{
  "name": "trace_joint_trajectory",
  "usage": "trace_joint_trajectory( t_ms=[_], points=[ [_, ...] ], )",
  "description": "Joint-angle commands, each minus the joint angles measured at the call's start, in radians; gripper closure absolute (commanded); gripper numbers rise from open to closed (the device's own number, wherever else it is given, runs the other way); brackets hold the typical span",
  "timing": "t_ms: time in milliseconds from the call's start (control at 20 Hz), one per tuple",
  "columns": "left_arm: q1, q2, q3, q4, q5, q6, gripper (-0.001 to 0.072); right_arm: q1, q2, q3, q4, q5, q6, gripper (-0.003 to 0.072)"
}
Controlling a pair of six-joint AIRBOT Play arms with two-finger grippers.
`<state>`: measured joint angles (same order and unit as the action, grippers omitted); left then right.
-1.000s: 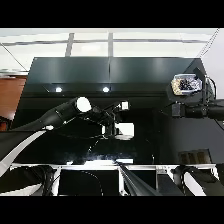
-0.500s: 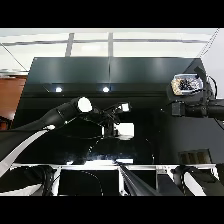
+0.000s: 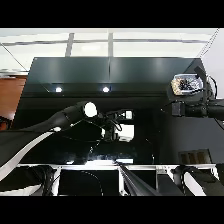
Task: Fold the box and place the chain.
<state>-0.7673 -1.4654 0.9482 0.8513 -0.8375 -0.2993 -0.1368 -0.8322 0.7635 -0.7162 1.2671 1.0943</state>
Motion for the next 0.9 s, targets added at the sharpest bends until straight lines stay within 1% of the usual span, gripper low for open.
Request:
trace_joint_trajectory(
  t_ms=[0, 100, 150, 200, 250, 300, 400, 550, 650, 750, 800, 850],
  points=[
    [-0.021, -0.04, 0.0, 0.034, 0.071, 0.004, -0.0004, 0.0, 0.001, 0.0, 0.0, 0.0, 0.0, 0.0675],
    [-0.024, -0.043, 0.001, 0.066, 0.119, 0.004, -0.0002, 0.0, 0.001, 0.0, 0.001, -0.012, 0.001, 0.0675],
    [-0.023, -0.041, 0.001, 0.081, 0.117, 0.003, 0.0013, 0.0, 0.001, 0.0, 0.001, -0.012, 0.001, 0.0675],
    [-0.022, -0.036, 0.005, 0.096, 0.099, 0.003, 0.0177, 0.0, 0.001, 0.0, 0.001, -0.011, 0.001, 0.0675],
    [-0.016, -0.027, 0.012, 0.112, 0.08, 0.0, 0.0364, 0.0, 0.001, 0.0, 0.001, -0.012, 0.001, 0.0675],
    [0.002, -0.014, 0.025, 0.122, 0.056, -0.029, 0.0419, 0.0, 0.001, 0.0, 0.0, -0.012, 0.001, 0.0675],
    [0.085, 0.012, 0.056, 0.153, 0.01, -0.159, 0.0419, 0.0, 0.001, 0.0, 0.0, -0.012, 0.001, 0.0674],
    [0.311, 0.039, 0.099, 0.254, -0.047, -0.373, 0.0419, 0.0, 0.001, 0.0, 0.001, -0.017, 0.001, 0.0675],
    [0.513, 0.041, 0.139, 0.327, -0.078, -0.509, 0.0419, 0.0, 0.001, 0.0, 0.001, -0.02, 0.001, 0.0675],
    [0.731, 0.039, 0.179, 0.343, -0.076, -0.594, 0.0418, 0.0, 0.001, 0.0, 0.003, -0.027, 0.002, 0.0675],
    [0.839, 0.034, 0.201, 0.342, -0.051, -0.61, 0.0418, 0.0, 0.001, 0.0, 0.005, -0.038, 0.002, 0.0675],
    [0.936, 0.021, 0.225, 0.34, -0.004, -0.656, 0.0418, 0.002, 0.001, 0.0, 0.005, -0.052, 0.002, 0.0675]
  ],
)
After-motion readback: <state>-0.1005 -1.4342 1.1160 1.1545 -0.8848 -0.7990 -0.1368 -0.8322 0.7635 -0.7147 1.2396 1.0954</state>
